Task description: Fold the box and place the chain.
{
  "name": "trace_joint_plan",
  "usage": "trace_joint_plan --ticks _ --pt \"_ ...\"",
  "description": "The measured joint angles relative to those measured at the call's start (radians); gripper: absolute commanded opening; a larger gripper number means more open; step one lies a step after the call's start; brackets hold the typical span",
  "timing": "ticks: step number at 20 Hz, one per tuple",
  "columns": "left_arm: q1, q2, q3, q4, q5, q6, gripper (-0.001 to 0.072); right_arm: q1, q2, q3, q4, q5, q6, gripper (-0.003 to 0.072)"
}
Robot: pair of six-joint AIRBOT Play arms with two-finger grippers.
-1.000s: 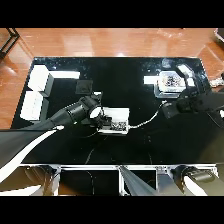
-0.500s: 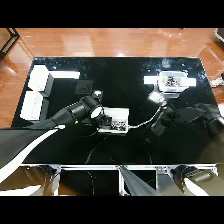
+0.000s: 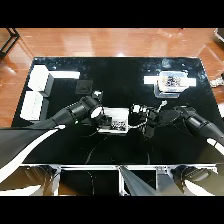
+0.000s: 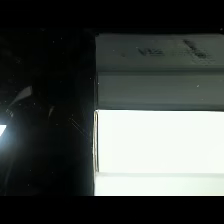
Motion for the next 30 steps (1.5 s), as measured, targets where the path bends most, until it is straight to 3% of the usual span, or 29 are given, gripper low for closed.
trace_joint_plan --ticks 5,15,16,17,18,20,24,25,30 --pt "0.000 0.000 0.000 -0.002 -0.001 0.000 0.0020 0.003 -0.026 0.000 0.026 0.061 -0.050 0.0536" --pt "0.000 0.000 0.000 -0.003 -0.001 0.000 0.0020 0.003 -0.060 0.000 0.041 0.058 -0.081 0.0535" --pt "0.000 0.000 0.000 -0.003 -0.001 0.000 0.0020 0.003 -0.064 0.000 0.047 0.057 -0.083 0.0496" --pt "0.000 0.000 0.000 -0.003 -0.001 0.000 0.0020 0.003 -0.067 0.000 0.053 0.055 -0.089 0.0350" --pt "0.000 0.000 0.000 -0.003 -0.001 0.000 0.0020 0.003 -0.070 0.000 0.059 0.055 -0.091 0.0344" --pt "0.000 0.000 0.000 -0.003 -0.001 0.000 0.0020 0.003 -0.074 0.000 0.065 0.051 -0.097 0.0242" --pt "0.000 0.000 0.000 -0.003 0.000 0.000 0.0020 0.003 -0.076 0.000 0.072 0.045 -0.101 0.0233" --pt "0.000 0.000 0.000 -0.003 0.000 0.000 0.0020 0.003 -0.077 0.000 0.073 0.044 -0.100 0.0027" --pt "0.000 0.000 0.000 -0.003 0.000 0.000 0.0020 0.003 -0.053 0.014 0.072 0.018 -0.042 0.0023"
